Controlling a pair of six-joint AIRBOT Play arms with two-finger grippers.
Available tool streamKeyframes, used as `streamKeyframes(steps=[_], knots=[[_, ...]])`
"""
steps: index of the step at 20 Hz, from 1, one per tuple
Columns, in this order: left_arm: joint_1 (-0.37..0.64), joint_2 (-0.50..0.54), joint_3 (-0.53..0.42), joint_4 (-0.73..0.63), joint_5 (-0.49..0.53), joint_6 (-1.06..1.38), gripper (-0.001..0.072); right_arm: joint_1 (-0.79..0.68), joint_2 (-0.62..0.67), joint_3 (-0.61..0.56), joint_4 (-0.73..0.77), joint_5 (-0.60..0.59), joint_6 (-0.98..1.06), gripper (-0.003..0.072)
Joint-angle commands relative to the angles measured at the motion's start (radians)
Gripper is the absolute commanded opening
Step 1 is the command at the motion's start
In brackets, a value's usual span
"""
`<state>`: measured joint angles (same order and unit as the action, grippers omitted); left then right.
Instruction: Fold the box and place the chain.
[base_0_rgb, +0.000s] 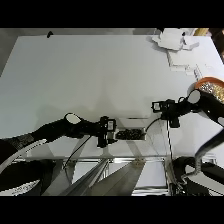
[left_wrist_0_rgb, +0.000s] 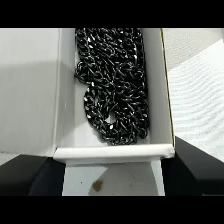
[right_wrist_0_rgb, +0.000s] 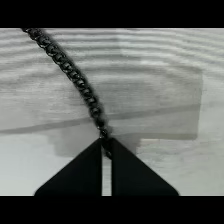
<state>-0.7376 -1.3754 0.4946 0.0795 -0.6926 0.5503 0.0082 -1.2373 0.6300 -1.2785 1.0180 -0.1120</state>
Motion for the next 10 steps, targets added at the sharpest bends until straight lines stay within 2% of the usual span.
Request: streamKeyframes(steps=[1,7,10], knots=[[0.000,0.000,0.000,0.000,0.000,0.000,0.0271,0.000,-0.011,-0.001,-0.001,0.025,0.002,0.0018],[0.000,0.000,0.000,0.000,0.000,0.000,0.0271,0.014,0.174,-0.001,0.002,0.101,0.011,0.0018],[0.000,0.000,0.000,0.000,0.000,0.000,0.0271,0.050,0.287,-0.001,0.039,0.181,0.055,0.0018]])
